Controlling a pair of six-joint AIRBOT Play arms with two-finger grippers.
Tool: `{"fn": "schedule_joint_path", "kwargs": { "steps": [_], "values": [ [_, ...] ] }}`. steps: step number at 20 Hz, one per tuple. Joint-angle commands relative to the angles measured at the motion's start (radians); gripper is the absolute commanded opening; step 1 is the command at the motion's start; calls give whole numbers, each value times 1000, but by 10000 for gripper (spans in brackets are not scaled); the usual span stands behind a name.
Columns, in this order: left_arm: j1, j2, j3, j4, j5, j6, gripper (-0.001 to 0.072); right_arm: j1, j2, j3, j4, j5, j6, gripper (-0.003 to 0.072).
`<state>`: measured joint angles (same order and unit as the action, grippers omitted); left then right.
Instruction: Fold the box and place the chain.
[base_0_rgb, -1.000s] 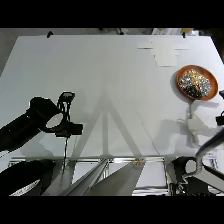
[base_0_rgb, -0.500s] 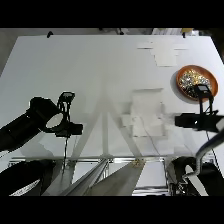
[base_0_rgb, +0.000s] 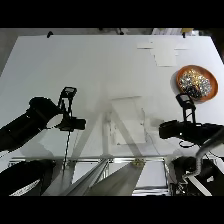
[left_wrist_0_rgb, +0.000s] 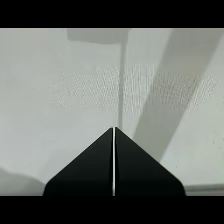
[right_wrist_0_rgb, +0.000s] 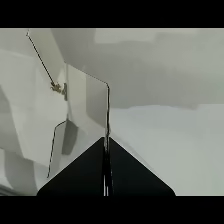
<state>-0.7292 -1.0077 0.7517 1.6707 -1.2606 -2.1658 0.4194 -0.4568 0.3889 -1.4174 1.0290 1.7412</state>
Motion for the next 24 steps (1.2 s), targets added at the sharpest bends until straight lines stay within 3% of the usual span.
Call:
{"fn": "schedule_joint_path", "kwargs": {
  "steps": [1, 6, 7, 9, 10, 13, 15, 18, 20, 24],
  "values": [
    [0, -2, -1, 115, 128, 197, 8, 61, -54, -3, 0, -6, 16, 16],
    [1, -21, -3, 122, 340, 276, 32, 119, -88, -3, 0, -51, 16, 16],
    [6, -36, -3, 105, 361, 307, 175, 128, -89, -3, 1, -53, 16, 16],
    [58, -79, -3, -80, 367, 436, 609, 134, -90, -3, 3, -52, 16, 16],
    [96, -104, -3, -228, 355, 568, 660, 134, -90, -3, 3, -53, 16, 16],
    [209, -177, -3, -747, 341, 1042, 660, 134, -90, -3, 3, -53, 16, 16],
    [248, -222, -3, -948, 301, 1254, 660, 134, -90, -3, 3, -54, 16, 16],
    [255, -289, -3, -1022, 230, 1397, 661, 134, -90, -3, 3, -56, 16, 16],
    [255, -329, -3, -1064, 234, 1439, 697, 134, -90, -3, 5, -68, 16, 16],
    [254, -386, -3, -1145, 233, 1490, 696, 134, -90, -3, 10, -92, 16, 16]
  ]
}}
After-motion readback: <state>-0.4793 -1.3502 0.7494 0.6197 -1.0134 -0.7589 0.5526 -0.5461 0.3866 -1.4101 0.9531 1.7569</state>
